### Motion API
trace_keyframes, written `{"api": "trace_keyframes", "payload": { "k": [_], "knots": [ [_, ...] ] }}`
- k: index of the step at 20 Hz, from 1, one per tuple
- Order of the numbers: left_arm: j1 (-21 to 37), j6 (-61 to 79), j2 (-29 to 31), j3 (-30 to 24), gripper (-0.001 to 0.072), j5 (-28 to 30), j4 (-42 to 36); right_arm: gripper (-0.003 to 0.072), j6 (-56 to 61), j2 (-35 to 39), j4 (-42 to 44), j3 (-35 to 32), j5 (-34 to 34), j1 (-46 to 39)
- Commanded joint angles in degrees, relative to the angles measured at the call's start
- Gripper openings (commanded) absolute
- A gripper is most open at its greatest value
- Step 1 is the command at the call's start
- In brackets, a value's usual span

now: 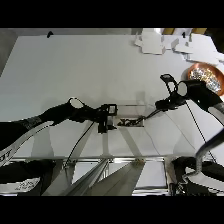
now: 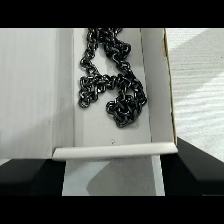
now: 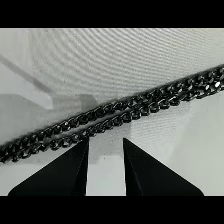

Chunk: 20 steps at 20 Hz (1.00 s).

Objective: Fold the box and place the chain.

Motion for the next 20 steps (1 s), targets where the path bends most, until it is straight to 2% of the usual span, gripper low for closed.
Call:
{"api": "trace_keyframes", "payload": {
  "k": [1, 4, 5, 7, 11, 15, 20],
  "knots": [
    [0.0, 0.0, 0.0, 0.0, 0.0209, 0.0, 0.0, 0.0247, 0.0, -1.6, 0.1, 0.0, -0.4, 0.0],
    [0.0, 0.0, 0.0, 0.0, 0.0209, 0.0, 0.0, 0.0244, 0.0, -2.8, 0.1, 0.0, -0.3, 0.0],
    [0.0, 0.0, 0.0, 0.0, 0.0209, 0.0, 0.0, 0.0199, 0.0, -2.8, 0.1, 0.0, -0.2, 0.0],
    [0.0, 0.0, 0.0, 0.0, 0.0209, 0.0, 0.0, 0.0011, -0.1, -2.6, 0.0, 0.0, 0.2, 0.0],
    [0.0, 0.0, 0.0, 0.0, 0.0209, 0.0, 0.0, 0.0012, -0.3, 0.5, 0.0, 0.0, 1.7, 0.0],
    [0.0, 0.0, 0.0, 0.0, 0.0209, 0.0, 0.0, 0.0012, -0.4, 7.7, 0.0, 0.0, 2.7, 0.0],
    [0.0, 0.0, 0.0, 0.0, 0.0209, 0.0, 0.0, 0.0012, -1.2, 17.1, 2.7, 0.0, 7.3, 1.9]
  ]
}}
